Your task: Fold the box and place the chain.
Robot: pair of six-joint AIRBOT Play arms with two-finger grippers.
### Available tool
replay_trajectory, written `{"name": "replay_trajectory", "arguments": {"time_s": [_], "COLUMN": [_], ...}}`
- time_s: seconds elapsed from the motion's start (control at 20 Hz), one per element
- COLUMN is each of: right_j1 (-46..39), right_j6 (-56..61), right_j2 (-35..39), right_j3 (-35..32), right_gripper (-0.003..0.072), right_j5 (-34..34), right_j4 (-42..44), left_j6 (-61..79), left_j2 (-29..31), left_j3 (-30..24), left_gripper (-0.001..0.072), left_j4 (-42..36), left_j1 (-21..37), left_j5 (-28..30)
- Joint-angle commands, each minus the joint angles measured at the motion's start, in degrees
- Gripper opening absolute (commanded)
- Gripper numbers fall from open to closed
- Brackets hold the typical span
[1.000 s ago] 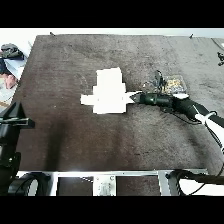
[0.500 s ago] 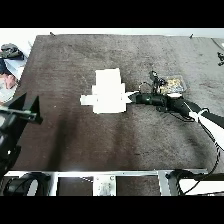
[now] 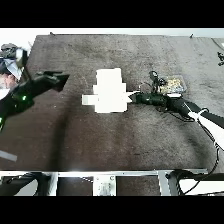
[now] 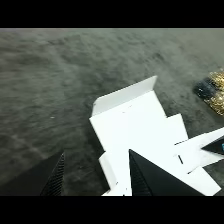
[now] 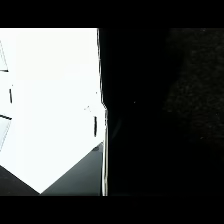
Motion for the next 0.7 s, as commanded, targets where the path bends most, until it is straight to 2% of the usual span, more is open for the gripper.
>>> {"name": "replay_trajectory", "arguments": {"time_s": [0.0, 0.15, 0.25, 0.3, 0.45, 0.65], "right_j1": [0.9, 1.6, 1.6, 1.6, 1.6, 1.6], "right_j6": [0.0, 0.0, 0.7, 0.7, 0.7, -1.0], "right_j2": [0.0, 0.0, 0.0, 0.0, 0.0, 0.0], "right_j3": [-0.2, -0.2, -0.3, -0.4, -1.1, -1.9], "right_gripper": [-0.0014, -0.0014, -0.0014, -0.0014, -0.0014, -0.0014], "right_j5": [-0.6, -2.3, -2.6, -2.6, -3.1, -3.7], "right_j4": [1.1, 2.6, 3.1, 3.6, 4.0, 4.1], "left_j6": [-12.5, -27.8, -32.2, -33.1, -35.6, -38.4], "left_j2": [-16.5, -28.2, -35.4, -38.4, -44.9, -51.8], "left_j3": [17.9, 35.1, 44.7, 48.5, 55.3, 60.8], "left_gripper": [0.0434, 0.0435, 0.0438, 0.0517, 0.0516, 0.0516], "left_j4": [12.0, 26.5, 30.5, 30.4, 31.8, 32.3], "left_j1": [-1.4, -4.7, -6.2, -6.8, -8.3, -8.5], "left_j5": [-9.0, -14.6, -19.3, -21.5, -23.2, -25.4]}}
